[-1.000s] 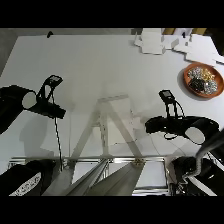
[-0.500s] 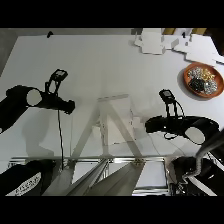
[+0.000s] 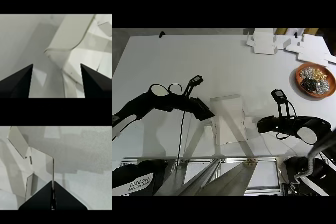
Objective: Fold the box and place the chain.
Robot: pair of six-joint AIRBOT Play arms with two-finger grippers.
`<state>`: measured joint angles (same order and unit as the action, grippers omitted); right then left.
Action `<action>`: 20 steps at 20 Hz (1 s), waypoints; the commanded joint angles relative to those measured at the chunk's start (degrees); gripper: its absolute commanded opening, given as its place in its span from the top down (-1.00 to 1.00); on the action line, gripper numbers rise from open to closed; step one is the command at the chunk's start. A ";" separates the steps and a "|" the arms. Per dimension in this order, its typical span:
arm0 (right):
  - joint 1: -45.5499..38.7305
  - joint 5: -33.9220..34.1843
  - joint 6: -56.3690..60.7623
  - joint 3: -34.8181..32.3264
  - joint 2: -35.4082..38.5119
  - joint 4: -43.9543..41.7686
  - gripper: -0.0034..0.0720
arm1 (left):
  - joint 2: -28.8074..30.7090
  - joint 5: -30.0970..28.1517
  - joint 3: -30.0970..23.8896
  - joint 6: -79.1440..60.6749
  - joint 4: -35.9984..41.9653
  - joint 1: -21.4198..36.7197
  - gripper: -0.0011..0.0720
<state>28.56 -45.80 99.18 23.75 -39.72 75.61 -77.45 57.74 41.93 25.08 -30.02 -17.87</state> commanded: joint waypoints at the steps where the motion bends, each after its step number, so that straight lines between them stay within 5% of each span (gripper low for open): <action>1: 0.04 -0.04 -0.02 -0.02 0.07 0.02 0.86 | -4.07 -0.17 -0.02 -11.80 9.46 -1.90 -0.79; 9: 0.04 -0.04 -0.02 -0.02 0.07 0.00 0.86 | -6.34 1.38 0.00 -17.40 9.84 -2.27 -0.74; 12: 0.04 -0.11 -0.02 -0.02 0.07 0.02 0.86 | -7.54 2.19 0.00 -20.24 10.08 -2.23 -0.18; 13: 0.04 -0.28 -0.02 -0.02 0.07 0.02 0.86 | -7.61 1.14 0.02 -20.22 10.05 -2.25 0.24; 15: 0.04 -0.66 -0.02 -0.02 0.07 0.02 0.86 | -7.61 0.48 0.04 -21.64 10.08 -2.25 0.48; 17: 0.04 -0.70 -0.02 0.00 0.09 -0.02 0.86 | -7.61 0.63 0.04 -24.24 9.81 -2.27 0.95; 20: 0.04 -0.98 -0.11 0.68 0.24 -1.14 0.84 | -7.41 0.79 0.13 -35.28 9.90 -2.34 0.95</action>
<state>28.56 -46.37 99.13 23.97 -39.59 75.16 -84.93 58.92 41.98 -1.02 -19.94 -20.14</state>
